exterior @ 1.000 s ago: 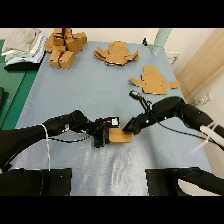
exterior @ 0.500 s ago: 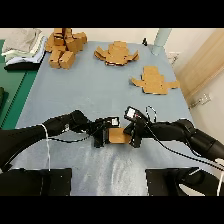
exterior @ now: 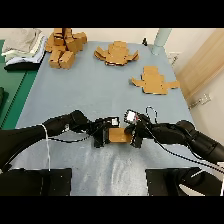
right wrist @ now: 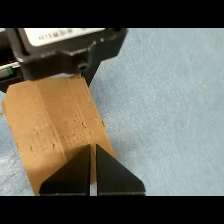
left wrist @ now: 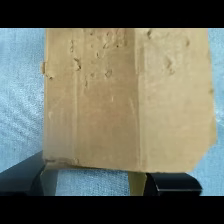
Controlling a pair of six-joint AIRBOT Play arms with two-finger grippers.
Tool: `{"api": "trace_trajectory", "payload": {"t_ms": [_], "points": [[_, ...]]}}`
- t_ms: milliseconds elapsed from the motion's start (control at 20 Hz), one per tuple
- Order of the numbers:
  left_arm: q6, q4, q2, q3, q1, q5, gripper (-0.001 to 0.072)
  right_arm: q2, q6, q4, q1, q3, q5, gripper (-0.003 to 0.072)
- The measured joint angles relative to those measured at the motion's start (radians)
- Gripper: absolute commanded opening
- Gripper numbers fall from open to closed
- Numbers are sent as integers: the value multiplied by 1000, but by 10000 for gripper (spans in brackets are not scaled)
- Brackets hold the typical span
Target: Fold the box.
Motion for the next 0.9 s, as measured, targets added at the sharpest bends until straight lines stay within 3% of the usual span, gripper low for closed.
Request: {"api": "trace_trajectory", "payload": {"t_ms": [500,550,600,800,900], "points": [[0,0,0,0,0,0,452,15,0,-100,80,-12,-21,64],[0,0,0,0,0,0,452,24,0,-111,86,-13,-14,188],[0,0,0,0,0,-1,452,30,0,-118,90,-14,-14,437],[0,0,0,0,0,-1,452,36,-9,-149,100,-16,-10,589],[0,0,0,0,0,0,452,36,-16,-160,101,-16,-11,589]]}}
